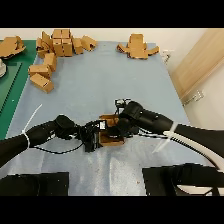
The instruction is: Fold the box.
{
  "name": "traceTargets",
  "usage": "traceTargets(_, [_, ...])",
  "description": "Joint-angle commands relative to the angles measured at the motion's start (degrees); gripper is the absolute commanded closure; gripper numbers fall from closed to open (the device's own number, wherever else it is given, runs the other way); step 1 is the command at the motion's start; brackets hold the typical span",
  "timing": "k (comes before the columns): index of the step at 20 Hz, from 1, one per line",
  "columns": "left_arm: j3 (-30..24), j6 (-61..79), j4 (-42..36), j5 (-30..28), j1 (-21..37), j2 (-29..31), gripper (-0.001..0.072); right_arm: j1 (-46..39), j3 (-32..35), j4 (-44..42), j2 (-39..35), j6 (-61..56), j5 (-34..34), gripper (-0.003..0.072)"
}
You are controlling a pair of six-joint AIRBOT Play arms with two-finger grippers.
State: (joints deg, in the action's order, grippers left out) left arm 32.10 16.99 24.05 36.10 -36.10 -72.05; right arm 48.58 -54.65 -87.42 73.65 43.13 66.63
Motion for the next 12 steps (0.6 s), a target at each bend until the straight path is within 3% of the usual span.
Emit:
traceTargets(1, [0.0,-0.1,0.0,0.0,0.0,0.0,0.0286,-0.2,0.0,2.8,-6.4,-1.6,2.9,0.0287])
traceTargets(3, [0.0,-0.1,0.0,0.0,0.0,0.0,0.0286,-0.7,0.0,6.2,-8.8,-2.7,7.3,0.0288])
traceTargets(4, [0.0,-0.1,0.0,0.0,0.0,0.0,0.0286,-1.0,0.0,6.9,-9.8,-2.6,8.8,0.0368])
traceTargets(5, [0.0,-0.1,0.0,0.0,0.0,0.0,0.0286,-1.4,0.2,6.9,-10.8,-2.5,9.3,0.0692])
traceTargets(9, [0.0,-0.1,0.0,0.0,0.0,0.0,0.0286,-4.6,4.2,5.4,-13.4,2.8,8.9,0.0693])
traceTargets(12, [0.0,-0.1,0.0,0.0,0.0,0.0,0.0286,-17.5,10.4,-8.3,-14.0,17.3,0.9,0.0694])
